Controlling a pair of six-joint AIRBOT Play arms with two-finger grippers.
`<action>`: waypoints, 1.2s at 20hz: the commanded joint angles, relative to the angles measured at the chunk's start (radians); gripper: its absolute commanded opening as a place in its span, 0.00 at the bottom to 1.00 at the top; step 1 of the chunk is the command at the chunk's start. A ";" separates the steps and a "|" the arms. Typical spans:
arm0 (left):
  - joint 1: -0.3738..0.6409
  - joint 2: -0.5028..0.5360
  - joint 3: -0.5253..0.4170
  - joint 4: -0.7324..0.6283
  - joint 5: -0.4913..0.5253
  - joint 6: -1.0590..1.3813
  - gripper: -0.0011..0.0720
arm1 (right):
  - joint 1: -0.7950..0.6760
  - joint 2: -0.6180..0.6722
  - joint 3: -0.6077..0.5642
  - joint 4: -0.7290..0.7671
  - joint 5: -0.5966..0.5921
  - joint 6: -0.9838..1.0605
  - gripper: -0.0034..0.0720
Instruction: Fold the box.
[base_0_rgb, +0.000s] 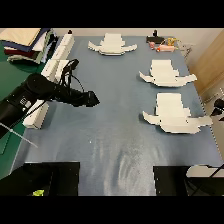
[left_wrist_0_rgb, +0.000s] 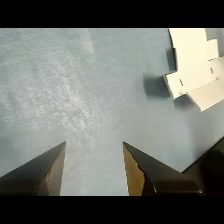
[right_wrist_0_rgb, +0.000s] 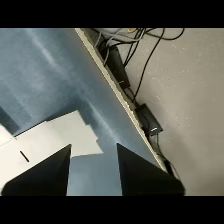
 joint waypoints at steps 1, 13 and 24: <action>0.002 -0.025 0.000 -0.062 -0.001 -0.005 0.76 | -0.105 -0.145 0.050 0.215 -0.080 -0.193 0.64; 0.002 -0.030 0.000 -0.149 -0.132 -0.022 0.76 | -0.049 -0.257 0.110 0.496 -0.336 -0.399 0.05; 0.104 -0.030 0.000 -0.070 -0.274 0.027 0.76 | 0.351 0.034 -0.259 0.636 0.006 -0.251 0.05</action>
